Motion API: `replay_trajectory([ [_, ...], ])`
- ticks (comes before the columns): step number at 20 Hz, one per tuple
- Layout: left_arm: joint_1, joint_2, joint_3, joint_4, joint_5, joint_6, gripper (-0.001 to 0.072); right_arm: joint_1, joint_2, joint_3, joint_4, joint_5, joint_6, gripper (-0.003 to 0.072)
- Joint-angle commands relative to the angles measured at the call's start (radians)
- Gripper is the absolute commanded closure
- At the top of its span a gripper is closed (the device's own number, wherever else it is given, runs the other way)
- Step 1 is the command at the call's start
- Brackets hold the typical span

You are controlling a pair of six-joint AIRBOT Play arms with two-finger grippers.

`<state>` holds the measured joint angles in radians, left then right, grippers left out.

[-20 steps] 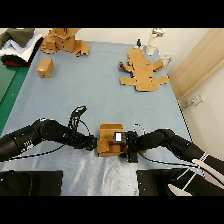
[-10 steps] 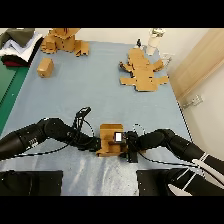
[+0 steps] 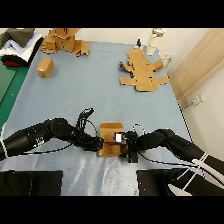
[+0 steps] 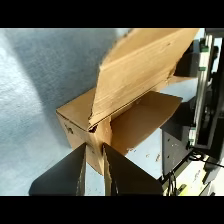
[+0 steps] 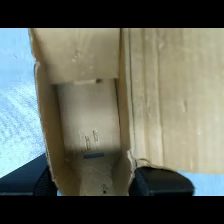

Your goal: Fold the box.

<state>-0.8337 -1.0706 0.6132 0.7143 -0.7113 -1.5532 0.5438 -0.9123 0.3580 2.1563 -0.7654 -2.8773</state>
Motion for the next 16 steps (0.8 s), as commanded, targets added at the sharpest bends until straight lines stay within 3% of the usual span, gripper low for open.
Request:
replay_trajectory([
  [1,-0.016,-0.005,0.003,0.006,-0.004,-0.052,0.0558,-0.001,-0.001,0.000,0.004,0.002,0.005,0.0238],
  [8,-0.017,-0.010,0.005,0.031,0.006,-0.114,0.0553,-0.001,-0.001,0.000,0.004,0.002,0.005,0.0238],
  [9,-0.016,-0.010,0.005,0.032,0.007,-0.108,0.0497,-0.001,-0.001,0.000,0.004,0.002,0.005,0.0238],
  [10,-0.016,-0.010,0.005,0.033,0.014,-0.111,0.0339,-0.001,-0.001,0.000,0.004,0.002,0.005,0.0238],
  [11,-0.016,-0.010,0.005,0.029,0.024,-0.113,0.0276,-0.001,-0.001,0.000,0.004,0.002,0.005,0.0238],
  [16,-0.020,-0.010,0.005,0.024,0.051,-0.112,0.0282,-0.001,-0.001,0.000,0.004,0.002,0.005,0.0238],
])
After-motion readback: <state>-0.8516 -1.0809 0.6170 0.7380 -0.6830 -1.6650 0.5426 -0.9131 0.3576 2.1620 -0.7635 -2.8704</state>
